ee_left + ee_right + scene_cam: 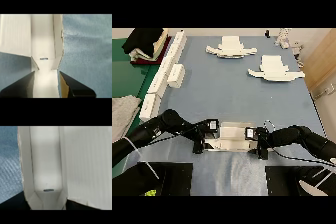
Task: Fold the box.
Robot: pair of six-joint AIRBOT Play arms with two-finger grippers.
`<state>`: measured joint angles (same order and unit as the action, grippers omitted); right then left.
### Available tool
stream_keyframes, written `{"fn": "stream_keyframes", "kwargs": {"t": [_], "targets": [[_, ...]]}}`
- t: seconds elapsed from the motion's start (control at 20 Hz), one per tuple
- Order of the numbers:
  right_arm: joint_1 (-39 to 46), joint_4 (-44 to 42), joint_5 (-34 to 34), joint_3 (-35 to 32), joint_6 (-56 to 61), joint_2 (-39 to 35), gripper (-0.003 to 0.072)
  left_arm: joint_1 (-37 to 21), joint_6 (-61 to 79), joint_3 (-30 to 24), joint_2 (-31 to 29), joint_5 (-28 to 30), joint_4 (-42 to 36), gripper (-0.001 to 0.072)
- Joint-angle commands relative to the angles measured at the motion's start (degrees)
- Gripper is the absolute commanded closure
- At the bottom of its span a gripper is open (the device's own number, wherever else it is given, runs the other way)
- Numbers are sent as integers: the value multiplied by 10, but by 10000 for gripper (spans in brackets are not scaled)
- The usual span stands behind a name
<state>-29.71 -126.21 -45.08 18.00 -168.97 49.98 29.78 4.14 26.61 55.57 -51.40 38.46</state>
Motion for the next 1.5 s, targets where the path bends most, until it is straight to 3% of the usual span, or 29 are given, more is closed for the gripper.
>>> {"fn": "stream_keyframes", "kwargs": {"t": [0.0, 0.05, 0.15, 0.25, 0.3, 0.7, 0.75, 0.85, 1.0, 1.3, 1.35, 1.4, 1.45], "targets": [[0, 0, 0, 0, 0, 0, 136, 28, 10, -3, 28, 52, -33, 237], [0, 0, 0, 0, 0, 0, 136, 31, 10, -3, 34, 64, -41, 239], [0, 0, 0, 0, 0, 0, 135, 40, 15, -3, 42, 76, -53, 483], [0, 0, 0, 0, 0, 0, 135, 53, 15, -2, 46, 87, -63, 497], [0, 0, 0, 0, 0, 0, 135, 60, 15, -2, 46, 94, -66, 658], [0, 0, 0, 0, 0, 0, 135, 81, 38, -2, 66, 120, -146, 671], [0, 0, 0, 0, 0, 0, 135, 81, 38, -2, 67, 119, -138, 638], [0, 0, 0, 0, 0, 0, 135, 81, 38, -2, 66, 119, -131, 116], [0, 0, 0, 0, 0, 0, 135, 81, 38, -2, 66, 119, -131, 70], [0, 0, 0, 0, 0, 0, 136, 81, 3, -2, 66, 119, -121, 102], [0, 0, 0, 0, 0, 0, 135, 81, -14, -2, 65, 119, -111, 130], [0, 0, 0, 0, 0, 0, 135, 80, -30, -2, 63, 118, -97, 467], [0, 0, 0, 0, 0, 0, 135, 80, -48, -2, 59, 117, -75, 675]]}}
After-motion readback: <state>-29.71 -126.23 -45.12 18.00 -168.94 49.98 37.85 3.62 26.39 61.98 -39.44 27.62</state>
